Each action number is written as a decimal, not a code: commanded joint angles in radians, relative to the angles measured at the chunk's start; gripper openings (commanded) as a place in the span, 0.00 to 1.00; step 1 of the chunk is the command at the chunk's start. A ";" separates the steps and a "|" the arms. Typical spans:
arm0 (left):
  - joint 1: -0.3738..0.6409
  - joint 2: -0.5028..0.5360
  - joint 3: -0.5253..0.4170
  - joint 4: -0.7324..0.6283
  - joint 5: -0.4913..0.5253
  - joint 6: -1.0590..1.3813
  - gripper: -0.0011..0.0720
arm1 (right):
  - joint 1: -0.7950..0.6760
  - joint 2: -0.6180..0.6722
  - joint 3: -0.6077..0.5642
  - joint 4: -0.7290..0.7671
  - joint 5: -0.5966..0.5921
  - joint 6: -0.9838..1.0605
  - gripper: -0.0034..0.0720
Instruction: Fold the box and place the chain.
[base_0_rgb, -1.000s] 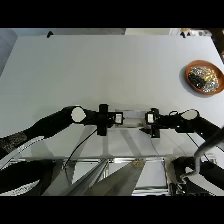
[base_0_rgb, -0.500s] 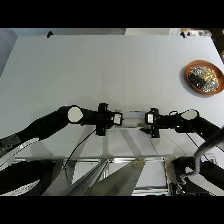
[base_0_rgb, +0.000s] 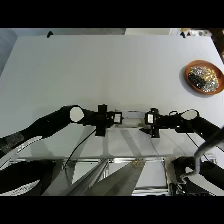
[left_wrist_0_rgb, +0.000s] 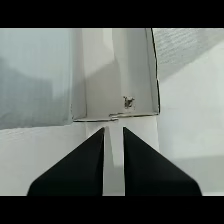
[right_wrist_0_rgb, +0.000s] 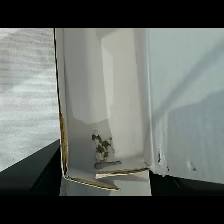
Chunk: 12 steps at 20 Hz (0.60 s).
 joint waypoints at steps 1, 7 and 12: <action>-0.007 -0.027 0.000 -0.063 0.045 0.007 0.18 | 0.000 0.000 0.000 0.000 0.000 0.000 0.58; -0.026 -0.032 0.000 -0.169 0.108 0.080 0.11 | 0.000 0.000 0.000 0.000 0.000 0.000 0.58; -0.045 -0.057 0.000 -0.191 0.107 0.080 0.15 | 0.000 0.000 0.000 0.000 0.000 0.000 0.58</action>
